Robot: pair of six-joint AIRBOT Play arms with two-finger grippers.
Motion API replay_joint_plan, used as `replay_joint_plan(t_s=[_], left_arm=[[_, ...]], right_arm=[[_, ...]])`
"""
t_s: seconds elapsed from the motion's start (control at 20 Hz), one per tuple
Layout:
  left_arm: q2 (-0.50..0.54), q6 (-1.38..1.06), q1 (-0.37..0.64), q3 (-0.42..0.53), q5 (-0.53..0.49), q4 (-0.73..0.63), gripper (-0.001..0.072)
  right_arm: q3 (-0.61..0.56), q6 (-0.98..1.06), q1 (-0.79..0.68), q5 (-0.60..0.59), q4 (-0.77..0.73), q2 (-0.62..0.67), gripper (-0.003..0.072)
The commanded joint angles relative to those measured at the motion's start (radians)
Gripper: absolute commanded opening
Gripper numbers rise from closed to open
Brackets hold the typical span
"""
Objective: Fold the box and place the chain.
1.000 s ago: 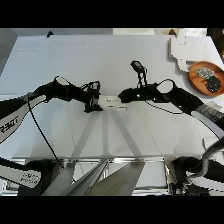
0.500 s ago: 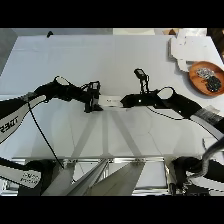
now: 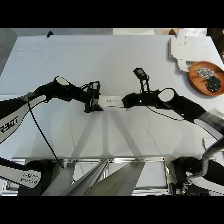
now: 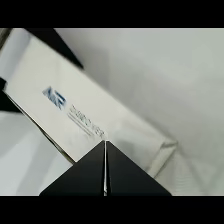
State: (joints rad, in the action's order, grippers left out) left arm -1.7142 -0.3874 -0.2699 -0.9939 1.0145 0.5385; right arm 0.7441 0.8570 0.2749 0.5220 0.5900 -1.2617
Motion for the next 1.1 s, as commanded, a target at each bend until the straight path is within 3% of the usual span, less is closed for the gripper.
replay_joint_plan(t_s=[0.0, 0.15, 0.3, 0.45, 0.65, 0.8, 1.05], left_arm=[[0.0, -0.001, 0.0, 0.0, -0.001, 0.001, 0.0337], [0.0, 0.0, 0.0, 0.0, -0.001, 0.0, 0.0337], [0.0, -0.001, 0.0, 0.0, -0.001, 0.0, 0.0337], [0.0, -0.001, 0.0, -0.001, -0.001, 0.0, 0.0337], [0.0, -0.001, 0.0, -0.001, -0.001, 0.0, 0.0337], [0.0, -0.001, 0.0, -0.001, -0.001, 0.0, 0.0337], [0.0, -0.001, 0.0, -0.001, -0.001, 0.0, 0.0337]], right_arm=[[0.002, 0.0, 0.001, -0.025, 0.111, 0.167, 0.0018], [0.002, 0.027, 0.001, 0.011, 0.252, 0.388, 0.0018], [0.002, 0.249, 0.001, 0.088, 0.524, 0.604, 0.0018], [0.002, 0.547, 0.001, 0.299, 0.897, 0.776, 0.0019], [0.002, 0.708, 0.001, 0.653, 1.213, 0.874, 0.0019], [0.002, 0.857, 0.001, 0.798, 1.305, 0.881, 0.0019], [0.002, 0.919, 0.001, 0.795, 1.296, 0.881, 0.0019]])
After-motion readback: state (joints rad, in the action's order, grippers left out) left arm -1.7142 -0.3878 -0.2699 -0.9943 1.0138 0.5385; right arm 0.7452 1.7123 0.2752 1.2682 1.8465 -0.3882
